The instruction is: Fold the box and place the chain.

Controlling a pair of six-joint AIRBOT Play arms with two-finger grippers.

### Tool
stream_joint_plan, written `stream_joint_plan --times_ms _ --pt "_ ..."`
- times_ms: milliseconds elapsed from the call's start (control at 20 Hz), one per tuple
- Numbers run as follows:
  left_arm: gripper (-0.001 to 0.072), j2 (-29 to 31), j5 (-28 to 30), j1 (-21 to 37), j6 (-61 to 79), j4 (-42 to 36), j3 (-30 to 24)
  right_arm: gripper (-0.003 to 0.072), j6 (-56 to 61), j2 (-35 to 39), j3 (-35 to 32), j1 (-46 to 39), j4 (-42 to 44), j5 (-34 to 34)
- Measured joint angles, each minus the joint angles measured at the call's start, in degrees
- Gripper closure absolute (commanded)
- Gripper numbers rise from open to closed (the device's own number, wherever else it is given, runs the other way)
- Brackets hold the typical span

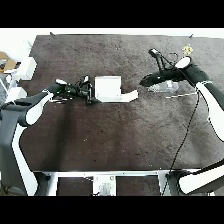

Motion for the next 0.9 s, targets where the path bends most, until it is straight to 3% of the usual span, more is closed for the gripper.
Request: stream_joint_plan --times_ms 350,750,800,850,900 --pt "0.0467 0.0 0.0 0.0 0.0 0.0 0.0 0.0661 12.4 -3.5 -0.2 -1.8 -1.5 4.9" --pt "0.0466 0.0 0.0 0.0 0.0 0.0 0.0 0.063 12.0 -6.9 -2.1 1.1 1.8 6.4" --pt "0.0467 0.0 0.0 0.0 0.0 0.0 0.0 0.0393 10.8 -7.1 -2.4 1.2 3.4 6.3" --pt "0.0466 0.0 0.0 0.0 0.0 0.0 0.0 0.0032 9.7 -7.1 -2.7 1.2 5.0 6.1" --pt "0.0466 0.0 0.0 0.0 0.0 0.0 0.0 0.0052 9.0 -7.2 -2.8 1.2 6.6 5.9"
